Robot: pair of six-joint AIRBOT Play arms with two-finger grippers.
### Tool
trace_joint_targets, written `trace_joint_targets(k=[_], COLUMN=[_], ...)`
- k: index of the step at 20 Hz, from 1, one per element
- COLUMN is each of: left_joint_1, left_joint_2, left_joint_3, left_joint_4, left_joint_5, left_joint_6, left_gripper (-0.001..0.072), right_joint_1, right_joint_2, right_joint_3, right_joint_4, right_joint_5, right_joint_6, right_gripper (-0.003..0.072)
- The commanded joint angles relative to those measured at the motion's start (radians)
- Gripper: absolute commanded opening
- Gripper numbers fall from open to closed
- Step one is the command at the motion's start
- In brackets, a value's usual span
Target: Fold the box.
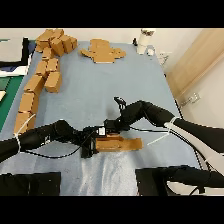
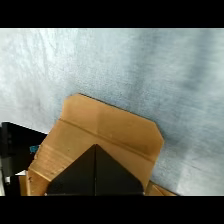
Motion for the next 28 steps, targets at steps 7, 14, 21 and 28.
trace_joint_targets(k=[7,14,21,28], left_joint_1=[0.0,0.0,0.0,0.0], left_joint_2=[0.0,0.0,0.0,0.0], left_joint_3=[0.0,0.0,0.0,0.0], left_joint_4=[0.0,0.0,0.0,0.0], left_joint_5=[0.0,0.0,0.0,0.0], left_joint_6=[0.0,0.0,0.0,0.0], left_gripper=[0.047,0.047,0.047,0.047], right_joint_1=[-0.003,-0.01,0.083,0.084], right_joint_2=[0.083,0.469,0.697,0.541], right_joint_3=[0.061,0.007,-0.386,-0.393], right_joint_4=[-0.096,-0.378,-0.483,-0.47], right_joint_5=[-0.066,-0.258,-0.19,0.112], right_joint_6=[-0.062,-0.064,-0.675,-0.908], right_gripper=[0.0004,0.0003,0.0674,0.064])
